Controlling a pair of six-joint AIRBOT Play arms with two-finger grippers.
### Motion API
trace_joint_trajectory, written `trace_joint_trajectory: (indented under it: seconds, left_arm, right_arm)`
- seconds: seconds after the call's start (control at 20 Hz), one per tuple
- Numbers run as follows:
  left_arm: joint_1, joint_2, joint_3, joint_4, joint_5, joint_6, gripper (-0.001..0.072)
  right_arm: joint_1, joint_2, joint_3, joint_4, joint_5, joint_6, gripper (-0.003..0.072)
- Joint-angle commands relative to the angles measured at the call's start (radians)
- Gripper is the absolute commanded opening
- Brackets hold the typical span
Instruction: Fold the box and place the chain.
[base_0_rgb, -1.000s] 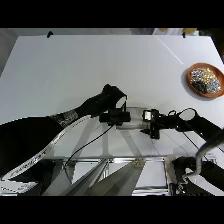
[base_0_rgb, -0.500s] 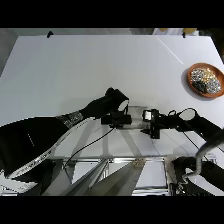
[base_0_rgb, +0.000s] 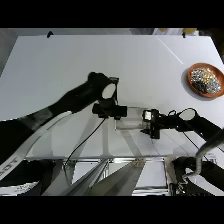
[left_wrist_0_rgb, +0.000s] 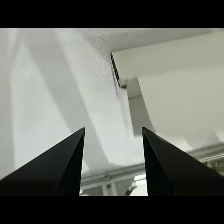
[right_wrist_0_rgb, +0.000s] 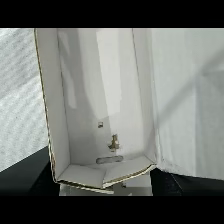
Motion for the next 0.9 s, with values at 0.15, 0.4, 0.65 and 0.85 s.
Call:
trace_joint_trajectory:
  seconds: [0.15,0.4,0.65,0.85]
  left_arm:
    - [0.105,0.295,-0.092,-0.031,-0.069,0.555,0.0425]
    - [0.207,0.502,-0.474,-0.254,0.262,1.308,0.0583]
    - [0.231,0.399,-0.661,-0.525,0.541,2.005,0.0576]
    - [0.229,0.227,-0.661,-0.605,0.553,2.251,0.0576]
  right_arm:
    - [0.000,0.001,0.001,0.000,0.000,0.000,0.0359]
    - [0.000,0.001,0.001,0.000,0.000,0.000,0.0359]
    - [0.000,0.001,0.001,0.000,0.000,0.000,0.0359]
    - [0.000,0.001,0.001,0.000,0.000,0.000,0.0359]
